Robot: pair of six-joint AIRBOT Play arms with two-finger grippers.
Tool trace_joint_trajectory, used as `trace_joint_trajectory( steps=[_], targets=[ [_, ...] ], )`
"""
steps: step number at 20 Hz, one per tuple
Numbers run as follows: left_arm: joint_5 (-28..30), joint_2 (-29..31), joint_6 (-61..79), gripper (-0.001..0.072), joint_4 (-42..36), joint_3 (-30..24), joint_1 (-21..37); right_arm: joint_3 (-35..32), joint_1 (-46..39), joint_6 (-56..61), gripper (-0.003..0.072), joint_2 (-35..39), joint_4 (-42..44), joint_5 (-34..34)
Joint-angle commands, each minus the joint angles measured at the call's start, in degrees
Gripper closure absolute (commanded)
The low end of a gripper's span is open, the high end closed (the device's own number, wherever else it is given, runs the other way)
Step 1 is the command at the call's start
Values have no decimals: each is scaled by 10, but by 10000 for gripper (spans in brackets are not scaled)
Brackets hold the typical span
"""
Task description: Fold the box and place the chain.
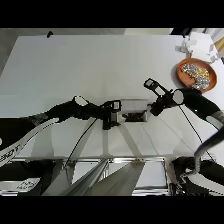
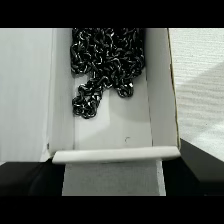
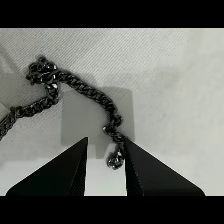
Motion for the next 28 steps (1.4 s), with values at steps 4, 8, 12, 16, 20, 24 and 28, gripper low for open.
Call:
trace_joint_trajectory(
  steps=[4, 8, 12, 16, 20, 24, 28],
  targets=[
    [0, 0, 0, 698, 0, 0, 0, 0, 0, -2, 467, 2, -9, -11],
    [0, 0, 0, 698, 0, 0, 0, 0, 0, -1, 469, -22, -4, -11],
    [0, 0, 0, 698, 0, 0, 0, 0, 0, 0, 531, -30, -4, -22],
    [0, 0, 0, 698, 0, 0, 0, 0, 0, 0, 616, -30, -4, -27],
    [0, 0, 0, 698, 0, 0, 0, 0, 0, 5, 669, -29, -5, -20],
    [0, 0, 0, 698, 0, 0, 0, 0, 0, 15, 670, 2, -9, 1],
    [0, 0, 0, 698, 0, 0, 0, 0, -3, 67, 670, 63, 1, 68]
  ],
)
